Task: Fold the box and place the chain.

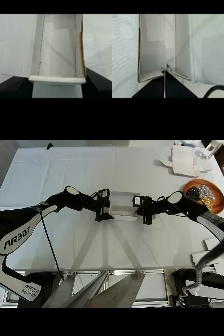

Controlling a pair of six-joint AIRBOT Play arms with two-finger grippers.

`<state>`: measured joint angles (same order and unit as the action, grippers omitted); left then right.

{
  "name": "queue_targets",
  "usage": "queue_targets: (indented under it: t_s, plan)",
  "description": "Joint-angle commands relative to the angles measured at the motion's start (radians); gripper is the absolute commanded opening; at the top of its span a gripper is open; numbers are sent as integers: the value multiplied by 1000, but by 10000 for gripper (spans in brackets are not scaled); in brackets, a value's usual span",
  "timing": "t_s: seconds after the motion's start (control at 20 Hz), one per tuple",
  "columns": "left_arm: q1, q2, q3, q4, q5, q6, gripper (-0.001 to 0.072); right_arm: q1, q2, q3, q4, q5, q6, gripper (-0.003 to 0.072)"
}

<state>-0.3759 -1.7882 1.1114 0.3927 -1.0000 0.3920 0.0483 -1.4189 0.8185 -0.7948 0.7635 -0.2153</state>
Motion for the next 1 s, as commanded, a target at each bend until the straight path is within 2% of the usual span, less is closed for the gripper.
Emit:
queue_targets:
  t_s: [0.0, 0.2, 0.35, 0.45, 0.65, 0.75, 0.95]
  plan:
    - [0, 1, 1, 1, 1, 0, 316, -1, 40, 0, -86, -34, 124, 12]
    - [0, 1, 1, 0, 1, 0, 316, -63, 188, 0, -294, -47, 389, 12]
    - [0, 1, 1, 1, 1, 0, 316, -168, 302, 0, -304, -44, 590, 12]
    - [0, 1, 1, 0, 1, 0, 316, -261, 332, 0, -304, -9, 756, 8]
    - [0, 1, 1, 0, 1, 0, 316, -401, 256, -1, -304, 208, 1028, 6]
    - [0, 1, 1, 0, 1, 0, 316, -402, 176, -1, -275, 243, 1080, 6]
    - [0, 1, 1, 1, 1, 0, 316, -349, 17, -1, -124, 280, 1074, 6]
